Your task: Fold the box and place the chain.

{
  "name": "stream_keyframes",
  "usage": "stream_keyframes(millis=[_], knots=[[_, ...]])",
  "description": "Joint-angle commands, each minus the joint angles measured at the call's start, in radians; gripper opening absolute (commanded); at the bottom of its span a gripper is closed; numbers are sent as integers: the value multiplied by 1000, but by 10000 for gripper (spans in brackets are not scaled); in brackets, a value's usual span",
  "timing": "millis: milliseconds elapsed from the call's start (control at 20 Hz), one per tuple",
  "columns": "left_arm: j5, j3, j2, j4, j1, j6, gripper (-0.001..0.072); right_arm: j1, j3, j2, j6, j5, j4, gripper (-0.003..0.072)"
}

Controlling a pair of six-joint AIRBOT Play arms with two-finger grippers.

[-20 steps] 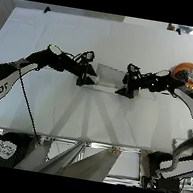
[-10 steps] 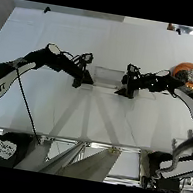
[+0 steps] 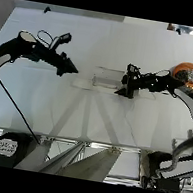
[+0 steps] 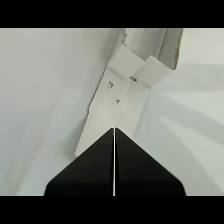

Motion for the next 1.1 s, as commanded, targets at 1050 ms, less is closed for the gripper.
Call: stream_keyframes(millis=[1050], knots=[[139,0,-31,397,-133,-964,7,0,1,0,0,0,0,538]])
